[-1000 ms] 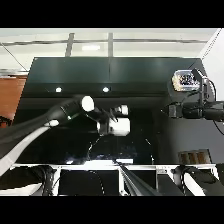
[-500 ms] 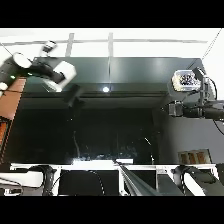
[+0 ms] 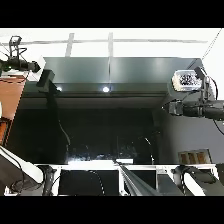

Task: Fold the box and place the chain.

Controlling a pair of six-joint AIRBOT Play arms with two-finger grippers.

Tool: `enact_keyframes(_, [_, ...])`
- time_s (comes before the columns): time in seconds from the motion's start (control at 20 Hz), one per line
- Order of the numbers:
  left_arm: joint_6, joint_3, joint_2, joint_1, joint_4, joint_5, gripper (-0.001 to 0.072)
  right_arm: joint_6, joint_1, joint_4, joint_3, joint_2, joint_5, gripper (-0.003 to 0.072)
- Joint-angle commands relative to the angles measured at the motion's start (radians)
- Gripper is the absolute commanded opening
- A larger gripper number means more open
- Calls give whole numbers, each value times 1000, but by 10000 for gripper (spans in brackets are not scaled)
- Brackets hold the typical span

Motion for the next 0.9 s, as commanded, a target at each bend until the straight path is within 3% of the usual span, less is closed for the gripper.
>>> enact_keyframes(0.0, [-31,111,-108,2,28,-42,312,21,3,3,0,1,-8,14])
enact_keyframes(0.05, [-33,120,-105,-3,29,-40,720,21,5,3,0,1,-8,13])
enact_keyframes(0.15, [-90,169,-78,-8,77,-70,709,20,7,2,0,1,-10,13])
enact_keyframes(0.3, [-118,177,48,-9,102,-119,709,20,7,-13,0,1,-13,13])
enact_keyframes(0.45, [-183,176,205,-10,71,-291,691,16,7,-54,0,1,-23,14])
enact_keyframes(0.5, [-239,176,250,-10,51,-366,577,16,7,-68,0,1,-30,14])
enact_keyframes(0.55, [-302,173,294,-10,32,-460,243,9,7,-79,0,1,-35,14])
enact_keyframes(0.6, [-326,154,337,-10,-8,-542,32,-12,7,-79,0,1,-42,13])
enact_keyframes(0.7, [-339,53,447,-16,-94,-624,25,-54,7,-79,5,1,-74,13])
enact_keyframes(0.75, [-339,-30,521,-26,-97,-614,25,-66,7,-79,13,1,-89,13])
enact_keyframes(0.85, [-333,-266,703,-50,-101,-479,25,-96,7,-79,38,2,-117,13])
